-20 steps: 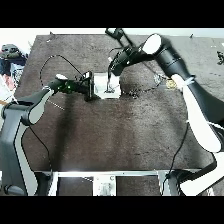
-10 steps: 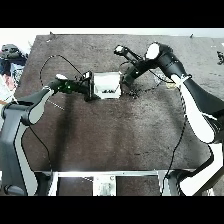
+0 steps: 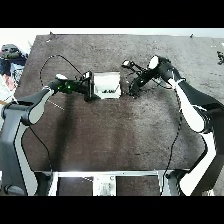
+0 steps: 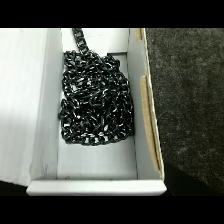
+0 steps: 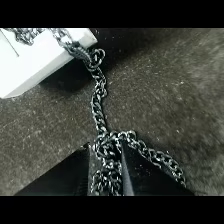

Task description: Fold the box and place the chain.

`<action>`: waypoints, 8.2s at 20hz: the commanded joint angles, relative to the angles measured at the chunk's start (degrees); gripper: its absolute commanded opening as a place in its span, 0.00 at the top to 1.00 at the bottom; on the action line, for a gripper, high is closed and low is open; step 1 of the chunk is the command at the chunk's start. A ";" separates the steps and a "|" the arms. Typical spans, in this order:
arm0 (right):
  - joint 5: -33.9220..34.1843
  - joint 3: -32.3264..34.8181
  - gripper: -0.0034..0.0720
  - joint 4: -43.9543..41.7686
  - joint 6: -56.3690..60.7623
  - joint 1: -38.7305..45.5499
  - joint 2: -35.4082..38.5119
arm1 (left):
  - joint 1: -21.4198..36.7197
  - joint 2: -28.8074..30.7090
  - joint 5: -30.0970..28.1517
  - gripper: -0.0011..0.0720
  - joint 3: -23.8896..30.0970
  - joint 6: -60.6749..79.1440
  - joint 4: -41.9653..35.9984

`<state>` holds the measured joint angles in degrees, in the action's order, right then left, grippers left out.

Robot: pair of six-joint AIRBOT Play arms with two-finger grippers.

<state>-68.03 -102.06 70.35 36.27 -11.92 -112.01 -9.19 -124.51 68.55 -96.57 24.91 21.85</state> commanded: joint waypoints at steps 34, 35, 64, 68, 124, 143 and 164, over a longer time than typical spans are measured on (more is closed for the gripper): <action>6.99 0.04 0.94 -8.92 -2.47 -0.57 24.09 | 0.00 0.00 0.00 0.66 -0.02 0.00 0.00; 7.04 0.04 0.94 -8.94 -2.45 -0.74 24.06 | 0.00 0.00 0.00 0.66 -0.02 0.00 0.00; 6.38 0.13 0.90 -6.21 3.21 -9.49 11.06 | 0.00 0.00 0.00 0.66 -0.02 0.00 0.00; 2.78 0.20 0.66 -2.60 5.66 -5.99 10.54 | 0.00 0.00 0.00 0.66 -0.02 0.00 0.00; 15.13 3.39 0.67 -14.03 -10.93 -0.50 -5.25 | 0.00 0.00 0.00 0.66 -0.02 0.00 0.00; 12.57 0.87 0.94 -23.63 -12.28 -6.86 15.47 | 0.00 0.00 -0.02 0.66 -0.02 0.00 0.00; 13.75 -5.60 0.82 -33.33 -10.16 3.80 3.98 | 0.00 0.00 0.00 0.66 -0.02 0.00 0.00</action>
<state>-47.46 -104.68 47.86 28.51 -12.56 -104.05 -9.19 -124.51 68.55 -96.55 24.91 21.85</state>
